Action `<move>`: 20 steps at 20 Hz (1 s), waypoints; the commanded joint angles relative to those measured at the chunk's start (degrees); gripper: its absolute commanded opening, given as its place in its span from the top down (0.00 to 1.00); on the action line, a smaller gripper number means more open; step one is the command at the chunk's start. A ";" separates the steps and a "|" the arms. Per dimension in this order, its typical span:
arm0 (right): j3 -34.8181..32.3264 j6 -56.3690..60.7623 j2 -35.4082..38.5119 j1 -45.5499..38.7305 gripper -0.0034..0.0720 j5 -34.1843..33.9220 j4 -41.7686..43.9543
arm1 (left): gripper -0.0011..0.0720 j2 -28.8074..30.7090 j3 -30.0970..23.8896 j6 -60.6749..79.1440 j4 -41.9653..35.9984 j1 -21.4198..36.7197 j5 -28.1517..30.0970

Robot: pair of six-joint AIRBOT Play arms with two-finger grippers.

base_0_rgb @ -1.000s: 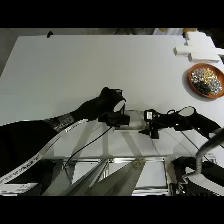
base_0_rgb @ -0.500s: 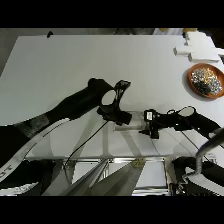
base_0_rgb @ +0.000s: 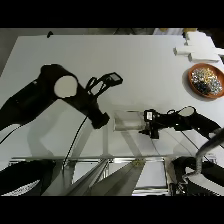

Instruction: Fold the box and place the chain.

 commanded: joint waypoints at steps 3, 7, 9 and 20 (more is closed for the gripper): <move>0.04 0.07 0.02 0.02 0.41 0.02 0.02 | 0.04 4.22 -19.37 57.22 -17.18 9.49 15.98; 0.04 0.07 0.02 0.02 0.41 0.02 0.02 | 0.04 -4.20 -24.46 77.22 -28.26 10.82 23.58; 0.04 0.07 0.02 0.02 0.41 0.02 0.02 | 0.04 -9.64 -24.46 79.73 -34.75 10.82 27.96; 0.04 0.07 0.02 0.02 0.41 0.00 0.02 | 0.03 -15.76 -24.46 87.14 -42.56 11.10 28.35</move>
